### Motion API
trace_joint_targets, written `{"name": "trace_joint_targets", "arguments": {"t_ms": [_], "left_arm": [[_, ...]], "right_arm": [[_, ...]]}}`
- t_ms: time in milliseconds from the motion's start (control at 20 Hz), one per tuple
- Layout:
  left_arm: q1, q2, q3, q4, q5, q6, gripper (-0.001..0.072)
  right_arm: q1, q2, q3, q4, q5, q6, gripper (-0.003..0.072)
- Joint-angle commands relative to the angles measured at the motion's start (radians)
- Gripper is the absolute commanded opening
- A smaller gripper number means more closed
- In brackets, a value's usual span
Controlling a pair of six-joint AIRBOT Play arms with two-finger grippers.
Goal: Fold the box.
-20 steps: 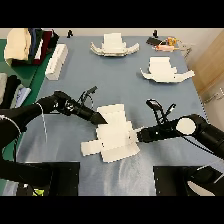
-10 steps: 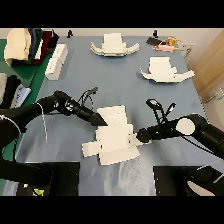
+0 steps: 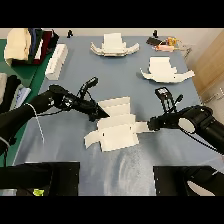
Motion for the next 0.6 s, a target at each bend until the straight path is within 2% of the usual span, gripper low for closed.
{"name": "trace_joint_targets", "arguments": {"t_ms": [0, 150, 200, 250, 550], "left_arm": [[-0.053, 0.066, 0.0, -0.004, 0.106, 0.156, 0.0013], [-0.113, 0.066, -0.017, -0.004, 0.18, 0.263, 0.0012], [-0.133, 0.066, -0.026, -0.007, 0.204, 0.305, 0.0012], [-0.154, 0.068, -0.037, -0.012, 0.23, 0.344, 0.0011], [-0.211, 0.12, -0.158, -0.197, 0.325, 0.572, 0.0011]], "right_arm": [[-0.001, 0.0, 0.015, -0.108, -0.018, 0.061, 0.0366], [-0.001, 0.0, 0.025, -0.112, -0.03, 0.096, 0.038], [-0.001, 0.001, 0.035, -0.122, -0.03, 0.114, 0.0434], [-0.001, 0.001, 0.049, -0.133, -0.03, 0.136, 0.045], [-0.001, 0.0, 0.087, -0.16, -0.029, 0.173, 0.045]]}}
